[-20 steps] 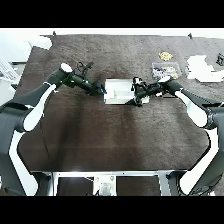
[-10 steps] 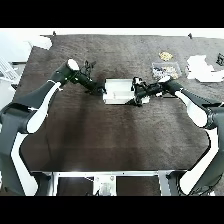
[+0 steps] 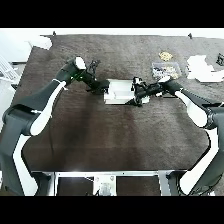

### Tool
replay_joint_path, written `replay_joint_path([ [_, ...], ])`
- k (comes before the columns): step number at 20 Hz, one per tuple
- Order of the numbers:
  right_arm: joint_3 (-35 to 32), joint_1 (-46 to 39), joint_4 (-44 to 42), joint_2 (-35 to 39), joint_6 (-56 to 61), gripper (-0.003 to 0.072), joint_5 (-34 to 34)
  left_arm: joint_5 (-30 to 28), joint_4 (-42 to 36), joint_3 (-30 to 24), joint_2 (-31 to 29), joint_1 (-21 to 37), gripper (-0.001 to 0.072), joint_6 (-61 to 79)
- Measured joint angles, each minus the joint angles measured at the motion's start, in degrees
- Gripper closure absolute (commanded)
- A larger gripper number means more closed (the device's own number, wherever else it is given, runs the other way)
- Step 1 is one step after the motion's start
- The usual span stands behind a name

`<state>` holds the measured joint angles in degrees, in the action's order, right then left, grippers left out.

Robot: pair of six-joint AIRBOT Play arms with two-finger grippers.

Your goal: Fold the box and place the chain.

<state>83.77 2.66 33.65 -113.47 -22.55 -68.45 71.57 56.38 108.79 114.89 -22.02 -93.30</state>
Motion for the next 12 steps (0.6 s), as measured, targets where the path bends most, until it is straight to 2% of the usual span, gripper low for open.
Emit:
replay_joint_path([
  [12,0.0,0.0,0.0,0.0,0.0,0.0115,0.0,-0.4,10.9,3.5,0.0,-4.4,0.0399,-6.6],
])
